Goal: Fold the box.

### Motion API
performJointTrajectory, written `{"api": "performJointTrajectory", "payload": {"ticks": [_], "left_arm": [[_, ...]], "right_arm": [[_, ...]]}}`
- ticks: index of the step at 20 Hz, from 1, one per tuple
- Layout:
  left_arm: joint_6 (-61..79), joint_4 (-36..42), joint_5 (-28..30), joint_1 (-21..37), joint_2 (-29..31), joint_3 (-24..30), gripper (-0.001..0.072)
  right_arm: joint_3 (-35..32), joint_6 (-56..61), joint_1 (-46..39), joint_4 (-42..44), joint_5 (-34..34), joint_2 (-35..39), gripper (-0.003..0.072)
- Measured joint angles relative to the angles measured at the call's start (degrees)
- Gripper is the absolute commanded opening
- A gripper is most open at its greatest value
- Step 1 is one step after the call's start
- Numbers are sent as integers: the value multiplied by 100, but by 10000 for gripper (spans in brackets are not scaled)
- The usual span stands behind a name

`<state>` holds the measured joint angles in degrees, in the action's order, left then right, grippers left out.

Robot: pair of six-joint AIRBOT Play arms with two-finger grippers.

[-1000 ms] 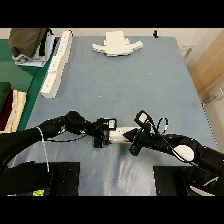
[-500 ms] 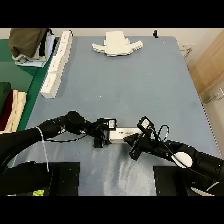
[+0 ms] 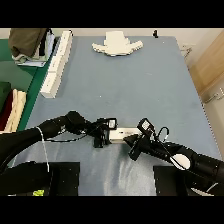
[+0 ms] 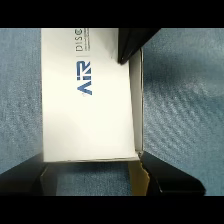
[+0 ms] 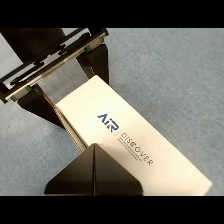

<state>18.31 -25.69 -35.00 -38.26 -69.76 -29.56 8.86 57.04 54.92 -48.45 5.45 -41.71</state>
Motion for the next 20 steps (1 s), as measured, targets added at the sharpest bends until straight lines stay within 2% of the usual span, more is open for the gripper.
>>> {"api": "performJointTrajectory", "payload": {"ticks": [11, 15, 20], "left_arm": [[11, -2, -2, 0, -2, 0, 522], [13, 0, -4, 0, 0, -2, 522], [15, -2, -4, 0, 0, 0, 522]], "right_arm": [[31, 0, -2, -15, 57, -66, 2], [229, 0, -9, -42, 264, 39, 3], [564, -2, -50, -42, 153, 116, 2]]}}
